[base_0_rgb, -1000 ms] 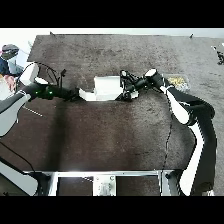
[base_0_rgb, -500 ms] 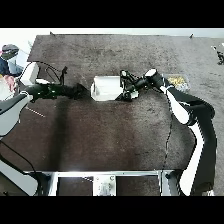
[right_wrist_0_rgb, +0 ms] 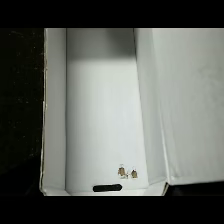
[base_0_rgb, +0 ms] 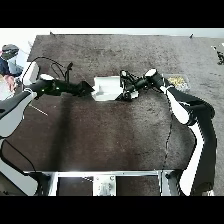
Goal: Fold the box and place the chain.
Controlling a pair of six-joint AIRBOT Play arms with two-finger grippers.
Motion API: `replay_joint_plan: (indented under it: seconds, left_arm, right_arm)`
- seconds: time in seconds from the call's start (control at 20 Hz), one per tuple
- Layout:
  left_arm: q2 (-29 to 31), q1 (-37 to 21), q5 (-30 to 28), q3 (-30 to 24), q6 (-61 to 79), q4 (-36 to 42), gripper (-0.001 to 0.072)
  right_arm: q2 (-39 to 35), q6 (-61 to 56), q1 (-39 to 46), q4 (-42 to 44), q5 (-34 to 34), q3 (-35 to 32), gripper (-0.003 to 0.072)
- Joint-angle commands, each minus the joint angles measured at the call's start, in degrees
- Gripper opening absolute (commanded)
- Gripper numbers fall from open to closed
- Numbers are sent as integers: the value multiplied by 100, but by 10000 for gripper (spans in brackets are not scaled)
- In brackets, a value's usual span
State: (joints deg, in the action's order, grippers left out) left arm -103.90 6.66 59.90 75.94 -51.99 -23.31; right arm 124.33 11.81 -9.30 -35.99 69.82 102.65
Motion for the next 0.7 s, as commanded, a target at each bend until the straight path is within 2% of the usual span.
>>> replay_joint_plan:
  seconds: [0.0, 0.4, 0.65]
  left_arm:
    - [-2, 186, -133, 330, -723, -623, 407]
    - [-4, 691, -511, 765, -2221, -1631, 406]
    - [-4, 1012, -553, 1102, -3379, -2796, 405]
  right_arm:
    - [2, 0, -2, 0, 2, 2, 451]
    - [2, 0, -2, 0, 0, 2, 451]
    - [2, -2, -2, 0, 2, 2, 450]
